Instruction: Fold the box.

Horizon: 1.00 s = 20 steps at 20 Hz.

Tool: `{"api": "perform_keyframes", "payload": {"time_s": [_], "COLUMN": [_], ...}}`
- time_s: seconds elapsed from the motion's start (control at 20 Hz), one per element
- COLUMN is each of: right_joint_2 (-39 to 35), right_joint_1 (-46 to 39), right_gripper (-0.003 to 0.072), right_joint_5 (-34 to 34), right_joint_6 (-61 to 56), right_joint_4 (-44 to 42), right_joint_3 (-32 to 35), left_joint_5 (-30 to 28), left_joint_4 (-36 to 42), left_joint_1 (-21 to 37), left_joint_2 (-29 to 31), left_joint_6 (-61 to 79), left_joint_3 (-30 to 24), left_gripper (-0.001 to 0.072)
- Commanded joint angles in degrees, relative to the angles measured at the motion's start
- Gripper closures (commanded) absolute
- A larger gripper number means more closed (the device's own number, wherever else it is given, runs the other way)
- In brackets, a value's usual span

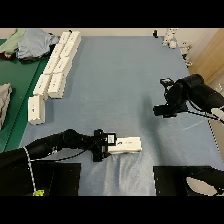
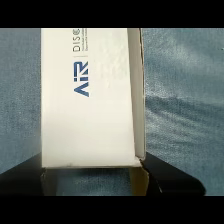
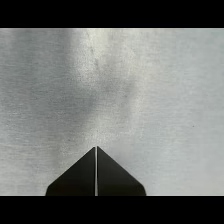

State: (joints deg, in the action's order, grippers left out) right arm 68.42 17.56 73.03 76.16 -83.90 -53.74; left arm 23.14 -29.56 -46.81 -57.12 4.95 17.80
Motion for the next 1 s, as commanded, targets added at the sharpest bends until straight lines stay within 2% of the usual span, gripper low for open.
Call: {"api": "perform_keyframes", "payload": {"time_s": [0.0,0.1,0.25,0.35,0.45,0.6,0.65,0.8,0.95], "right_joint_2": [0.2,0.2,0.2,0.2,0.2,0.2,0.2,0.2,0.2], "right_joint_1": [-0.1,-0.1,-0.1,-0.1,-0.1,-0.1,-0.1,-0.1,-0.1], "right_gripper": [0.0668,0.0668,0.0668,0.0668,0.0668,0.0668,0.0668,0.0668,0.0668], "right_joint_5": [0.8,0.8,0.7,0.8,0.7,0.8,0.7,0.8,0.8], "right_joint_6": [-0.7,-0.7,-0.7,-0.7,-0.7,-0.7,-0.7,-0.7,-0.7], "right_joint_4": [0.4,0.4,0.4,0.4,0.4,0.3,0.4,0.4,0.3], "right_joint_3": [-0.2,-0.2,-0.2,-0.2,-0.2,-0.2,-0.2,-0.2,-0.2], "left_joint_5": [-4.0,-6.5,-7.1,-5.9,-2.1,7.5,10.0,15.0,16.0], "left_joint_4": [0.0,-0.5,-1.9,-8.5,-20.2,-37.7,-40.4,-41.2,-41.2], "left_joint_1": [0.1,0.1,1.6,6.1,14.1,30.5,36.0,52.0,61.5], "left_joint_2": [0.2,2.1,7.6,11.9,16.0,19.7,20.2,20.7,20.7], "left_joint_6": [-1.5,-6.2,-13.4,-25.3,-42.0,-64.6,-69.1,-74.2,-75.1], "left_joint_3": [0.1,0.0,0.0,0.0,0.0,0.0,0.0,0.0,0.0], "left_gripper": [0.0188,0.0188,0.0189,0.0189,0.0189,0.0188,0.0189,0.0188,0.0189]}}
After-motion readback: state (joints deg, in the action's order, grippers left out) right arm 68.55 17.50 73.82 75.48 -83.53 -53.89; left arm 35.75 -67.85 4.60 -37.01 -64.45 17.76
